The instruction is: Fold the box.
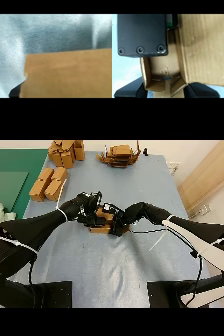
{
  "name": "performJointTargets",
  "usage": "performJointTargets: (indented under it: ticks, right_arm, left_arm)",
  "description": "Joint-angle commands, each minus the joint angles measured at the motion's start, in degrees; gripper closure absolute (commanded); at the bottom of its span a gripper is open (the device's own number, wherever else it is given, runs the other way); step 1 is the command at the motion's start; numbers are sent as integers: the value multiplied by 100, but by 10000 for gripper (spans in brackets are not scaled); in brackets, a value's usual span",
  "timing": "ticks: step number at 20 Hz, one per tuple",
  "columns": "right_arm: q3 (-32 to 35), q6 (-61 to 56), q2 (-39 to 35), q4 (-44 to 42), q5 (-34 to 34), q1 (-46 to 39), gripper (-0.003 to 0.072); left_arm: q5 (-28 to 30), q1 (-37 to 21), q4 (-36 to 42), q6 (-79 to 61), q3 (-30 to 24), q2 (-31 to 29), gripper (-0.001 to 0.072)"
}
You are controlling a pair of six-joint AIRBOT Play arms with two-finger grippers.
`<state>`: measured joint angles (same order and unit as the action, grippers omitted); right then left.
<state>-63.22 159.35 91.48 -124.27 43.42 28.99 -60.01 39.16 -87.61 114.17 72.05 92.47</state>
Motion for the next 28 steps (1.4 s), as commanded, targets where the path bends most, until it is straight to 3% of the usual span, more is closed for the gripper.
performJointTargets:
  ticks: [1, 12, 13, 14, 15, 19, 20, 21, 24, 25, 28]
  right_arm:
    - [-4, 11, 0, -7, 7, 2, 530]
    - [-4, 11, 0, -24, 11, 2, 530]
    - [-4, 11, 0, -24, 11, 2, 530]
    - [-4, 11, 0, -24, 11, 2, 530]
    - [-4, 11, 0, -24, 11, 2, 530]
    - [-4, 11, 0, -24, 13, 2, 530]
    - [-4, 11, 0, -24, 15, 2, 531]
    - [-4, 11, 0, -24, 15, 2, 531]
    - [-4, 9, 0, -24, 15, 2, 531]
    - [-4, 11, 0, -24, 15, 2, 530]
    - [-4, 9, 0, -24, 13, 2, 531]
  left_arm:
    - [87, 85, -315, -39, 208, 46, 688]
    - [26, 330, -256, -37, 337, 114, 685]
    - [-17, 330, -240, -37, 337, 107, 583]
    - [-79, 330, -240, -28, 339, 107, 254]
    - [-140, 323, -238, -15, 341, 107, 157]
    - [-199, 323, -249, -15, 341, 107, 160]
    - [-197, 323, -249, -17, 341, 107, 225]
    - [-192, 321, -278, -17, 341, 107, 369]
    - [-214, 262, -289, -17, 341, 109, 468]
    - [-227, 243, -278, -120, 341, 109, 685]
    - [-262, 216, -258, -216, 341, 109, 690]
